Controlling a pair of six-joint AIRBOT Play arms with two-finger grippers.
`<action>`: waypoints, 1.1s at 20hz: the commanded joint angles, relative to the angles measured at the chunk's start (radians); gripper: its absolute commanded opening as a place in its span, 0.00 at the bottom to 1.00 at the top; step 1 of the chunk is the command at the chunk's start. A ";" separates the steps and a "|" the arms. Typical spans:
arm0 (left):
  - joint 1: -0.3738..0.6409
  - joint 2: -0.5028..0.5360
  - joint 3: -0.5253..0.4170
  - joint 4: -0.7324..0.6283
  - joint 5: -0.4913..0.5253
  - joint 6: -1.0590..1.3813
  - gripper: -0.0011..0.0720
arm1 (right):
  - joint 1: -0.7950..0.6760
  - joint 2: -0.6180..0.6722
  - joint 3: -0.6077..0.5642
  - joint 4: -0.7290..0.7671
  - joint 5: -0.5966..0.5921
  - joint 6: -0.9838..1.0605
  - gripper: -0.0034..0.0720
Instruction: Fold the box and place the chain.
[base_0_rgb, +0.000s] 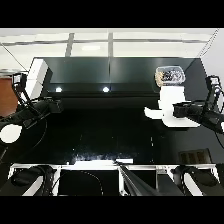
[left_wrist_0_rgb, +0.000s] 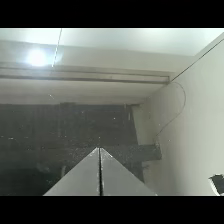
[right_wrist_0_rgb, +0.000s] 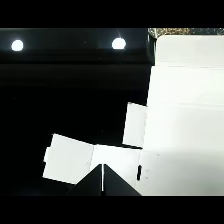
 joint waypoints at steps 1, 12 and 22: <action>0.000 0.001 0.000 0.000 0.000 0.000 0.05 | 0.000 0.001 0.000 0.000 0.000 0.000 0.06; 0.000 0.001 0.000 0.000 0.000 0.000 0.05 | 0.000 0.001 0.000 0.016 -0.007 0.003 0.06; -0.001 0.001 0.000 -0.013 0.215 -0.002 0.05 | -0.015 -0.013 0.000 -0.056 -0.166 0.039 0.87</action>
